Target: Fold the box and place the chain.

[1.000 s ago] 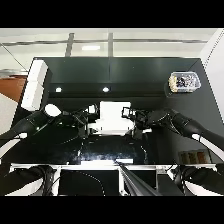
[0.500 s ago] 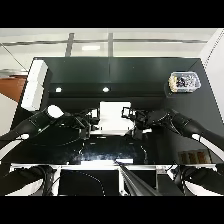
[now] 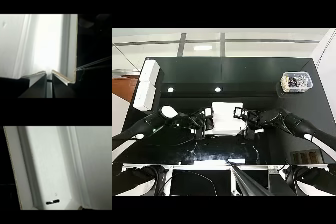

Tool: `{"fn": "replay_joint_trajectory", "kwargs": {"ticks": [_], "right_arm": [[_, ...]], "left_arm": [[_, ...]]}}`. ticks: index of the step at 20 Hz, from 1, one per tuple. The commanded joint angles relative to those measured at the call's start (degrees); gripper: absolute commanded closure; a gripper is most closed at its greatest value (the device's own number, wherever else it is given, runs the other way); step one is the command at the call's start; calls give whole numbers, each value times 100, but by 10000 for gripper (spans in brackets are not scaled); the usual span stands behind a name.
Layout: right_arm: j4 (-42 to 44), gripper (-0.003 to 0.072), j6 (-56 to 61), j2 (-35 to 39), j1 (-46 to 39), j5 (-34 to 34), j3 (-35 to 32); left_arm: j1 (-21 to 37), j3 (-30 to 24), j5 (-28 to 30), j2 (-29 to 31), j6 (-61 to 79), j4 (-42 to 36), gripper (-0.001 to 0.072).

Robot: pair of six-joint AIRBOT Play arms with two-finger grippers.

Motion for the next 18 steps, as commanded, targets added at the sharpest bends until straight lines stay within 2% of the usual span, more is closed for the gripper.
{"fn": "replay_joint_trajectory", "kwargs": {"ticks": [1,10,11,13,15,17,18], "right_arm": [[4,335,0,-2,4,7,0],[2,335,2,-2,4,7,0],[4,335,2,-2,4,7,0],[2,335,2,-2,4,7,0],[2,335,2,-2,4,7,0],[4,335,2,-2,2,4,0],[2,335,2,-2,2,7,0]], "left_arm": [[-160,15,48,-186,7,-275,618],[-173,37,140,-199,-20,-289,607],[-173,37,140,-199,-20,-289,534],[-173,37,140,-199,-20,-289,471],[-173,37,140,-199,-20,-289,464],[-173,37,140,-199,-20,-289,534],[-173,37,140,-199,-20,-291,517]]}}
